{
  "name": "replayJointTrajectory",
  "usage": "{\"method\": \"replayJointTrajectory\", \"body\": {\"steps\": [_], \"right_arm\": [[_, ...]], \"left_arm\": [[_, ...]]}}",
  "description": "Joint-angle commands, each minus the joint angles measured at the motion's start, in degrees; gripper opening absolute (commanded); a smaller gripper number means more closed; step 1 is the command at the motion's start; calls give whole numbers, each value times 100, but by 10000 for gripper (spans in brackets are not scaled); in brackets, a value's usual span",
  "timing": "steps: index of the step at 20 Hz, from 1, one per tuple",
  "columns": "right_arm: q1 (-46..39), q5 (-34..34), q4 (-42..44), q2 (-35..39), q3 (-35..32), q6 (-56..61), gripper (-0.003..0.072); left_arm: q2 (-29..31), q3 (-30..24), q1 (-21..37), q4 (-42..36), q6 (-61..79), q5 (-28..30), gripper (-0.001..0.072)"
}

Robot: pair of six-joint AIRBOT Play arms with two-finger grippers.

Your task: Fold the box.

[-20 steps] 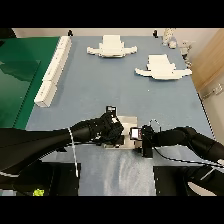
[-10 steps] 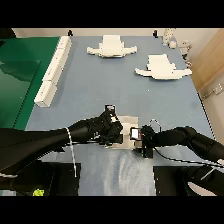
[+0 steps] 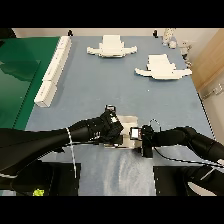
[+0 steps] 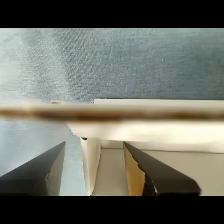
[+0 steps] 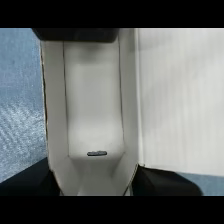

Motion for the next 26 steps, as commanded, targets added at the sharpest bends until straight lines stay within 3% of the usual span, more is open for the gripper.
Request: {"method": "replayJointTrajectory", "body": {"steps": [1,5,9,10,11,18,21,23,25,26], "right_arm": [[-2,-15,-7,0,0,2,546],[-2,-15,-7,0,0,2,546],[-2,-15,-7,0,0,2,546],[-2,-15,-7,0,0,4,546],[-2,-17,-4,0,0,2,546],[-2,-17,-7,0,0,2,546],[-2,-15,-7,0,0,2,546],[-2,-15,-7,0,0,4,546],[-2,-17,-7,0,0,4,546],[-2,-15,-7,0,0,2,546]], "left_arm": [[101,33,11,9,33,-350,547],[787,297,11,376,225,-994,547],[1775,341,2,476,391,-1012,519],[1912,341,0,476,393,-874,472],[2002,341,0,476,573,-761,4],[1963,223,190,168,3060,-162,16],[2382,-640,1292,-1360,5549,251,15],[2603,-1346,2258,-2769,8443,188,15],[2763,-1961,3058,-3659,11213,245,35],[2785,-2190,3366,-3912,12196,382,377]]}}
